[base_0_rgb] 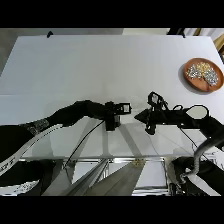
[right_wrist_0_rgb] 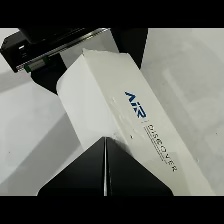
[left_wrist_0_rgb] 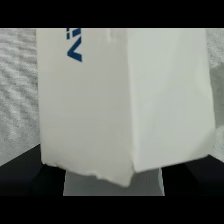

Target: Fold the box and place the chain.

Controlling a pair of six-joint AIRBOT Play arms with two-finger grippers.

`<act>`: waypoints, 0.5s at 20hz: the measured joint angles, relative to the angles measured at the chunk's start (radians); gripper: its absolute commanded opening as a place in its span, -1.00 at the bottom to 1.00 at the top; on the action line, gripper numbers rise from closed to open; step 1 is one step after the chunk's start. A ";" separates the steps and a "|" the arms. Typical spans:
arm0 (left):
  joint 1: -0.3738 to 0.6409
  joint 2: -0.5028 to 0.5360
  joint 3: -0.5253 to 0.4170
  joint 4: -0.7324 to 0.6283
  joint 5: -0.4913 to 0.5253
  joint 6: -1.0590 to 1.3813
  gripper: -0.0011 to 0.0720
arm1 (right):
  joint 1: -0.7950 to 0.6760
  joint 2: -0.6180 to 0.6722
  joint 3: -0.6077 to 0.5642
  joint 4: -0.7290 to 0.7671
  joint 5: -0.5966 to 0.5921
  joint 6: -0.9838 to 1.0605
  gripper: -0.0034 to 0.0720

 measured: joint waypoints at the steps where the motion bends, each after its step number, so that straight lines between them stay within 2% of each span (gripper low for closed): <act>1: 0.000 0.000 0.000 0.000 0.000 0.000 -0.55 | 0.000 -0.001 0.000 -0.005 -0.005 0.000 -0.88; 10: 0.000 0.000 0.000 -0.002 -0.003 -0.002 -0.55 | 0.001 -0.008 0.000 -0.040 -0.106 0.004 -0.88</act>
